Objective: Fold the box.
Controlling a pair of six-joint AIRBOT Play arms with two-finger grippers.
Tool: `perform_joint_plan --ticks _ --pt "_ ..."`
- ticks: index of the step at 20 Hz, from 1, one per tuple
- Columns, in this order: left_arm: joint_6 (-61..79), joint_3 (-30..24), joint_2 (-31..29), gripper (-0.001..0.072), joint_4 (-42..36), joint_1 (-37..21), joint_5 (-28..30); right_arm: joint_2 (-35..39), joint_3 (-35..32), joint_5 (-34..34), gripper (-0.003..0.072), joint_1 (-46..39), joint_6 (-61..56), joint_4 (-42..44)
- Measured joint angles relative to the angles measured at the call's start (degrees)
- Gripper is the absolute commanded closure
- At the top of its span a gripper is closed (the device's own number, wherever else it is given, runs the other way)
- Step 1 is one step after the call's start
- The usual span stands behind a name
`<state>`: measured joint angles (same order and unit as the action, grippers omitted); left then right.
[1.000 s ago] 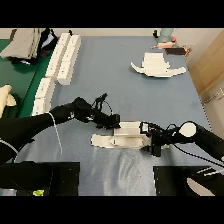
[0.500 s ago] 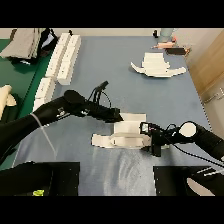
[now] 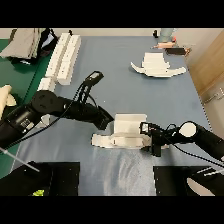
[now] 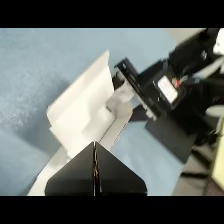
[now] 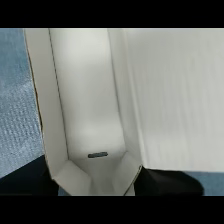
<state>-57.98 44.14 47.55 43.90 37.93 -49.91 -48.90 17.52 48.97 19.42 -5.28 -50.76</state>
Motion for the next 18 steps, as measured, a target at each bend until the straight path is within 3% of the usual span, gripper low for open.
perform_joint_plan --ticks 1,2,3,4,11,18 --pt "2.6 -0.8 -1.2 0.0692 2.3 1.1 -1.1 0.0 0.0 0.0 0.0146 0.0 0.0 0.0" --pt "5.8 -1.8 -2.3 0.0599 3.6 1.8 -1.7 0.0 0.0 0.0 0.0147 0.0 0.0 0.0" --pt "9.6 -3.4 -3.2 0.0216 4.8 2.3 -2.0 0.0 0.0 0.0 0.0147 0.0 0.0 0.0" --pt "12.9 -5.0 -3.9 0.0016 5.7 2.6 -1.8 0.0 0.0 0.0 0.0146 0.0 0.0 0.0" --pt "38.1 -16.8 -4.1 0.0015 3.9 3.3 6.4 0.0 0.0 0.0 0.0147 0.0 0.0 0.0" --pt "56.2 -19.5 2.9 0.0015 -6.9 3.4 13.1 0.0 0.0 0.0 0.0147 0.0 0.0 0.0"
